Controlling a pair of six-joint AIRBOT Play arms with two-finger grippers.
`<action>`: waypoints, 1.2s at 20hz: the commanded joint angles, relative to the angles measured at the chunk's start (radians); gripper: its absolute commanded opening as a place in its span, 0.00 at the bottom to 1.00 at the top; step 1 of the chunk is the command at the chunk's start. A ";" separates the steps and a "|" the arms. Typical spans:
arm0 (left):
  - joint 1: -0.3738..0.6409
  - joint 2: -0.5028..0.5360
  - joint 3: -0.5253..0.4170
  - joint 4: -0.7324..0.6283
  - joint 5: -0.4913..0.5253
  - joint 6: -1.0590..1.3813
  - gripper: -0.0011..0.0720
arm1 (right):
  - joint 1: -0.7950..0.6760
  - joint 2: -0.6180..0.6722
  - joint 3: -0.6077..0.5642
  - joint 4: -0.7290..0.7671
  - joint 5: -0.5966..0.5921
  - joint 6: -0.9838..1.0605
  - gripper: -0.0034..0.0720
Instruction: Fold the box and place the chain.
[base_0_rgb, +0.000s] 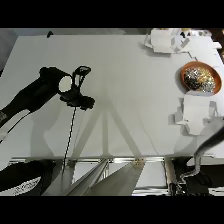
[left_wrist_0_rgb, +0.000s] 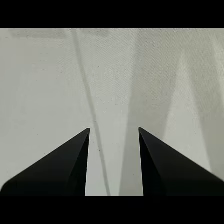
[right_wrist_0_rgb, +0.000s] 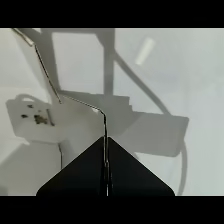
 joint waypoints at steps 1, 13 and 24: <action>0.000 -0.001 0.000 0.000 0.000 0.000 0.49 | 0.110 0.105 -0.056 0.198 0.012 -0.058 0.06; 0.000 -0.001 0.000 0.000 0.000 0.000 0.49 | 0.606 0.732 -0.835 0.571 -0.339 -0.103 0.06; 0.000 -0.003 0.000 -0.016 0.039 0.195 0.48 | 0.894 0.963 -0.970 0.591 -0.520 0.067 0.06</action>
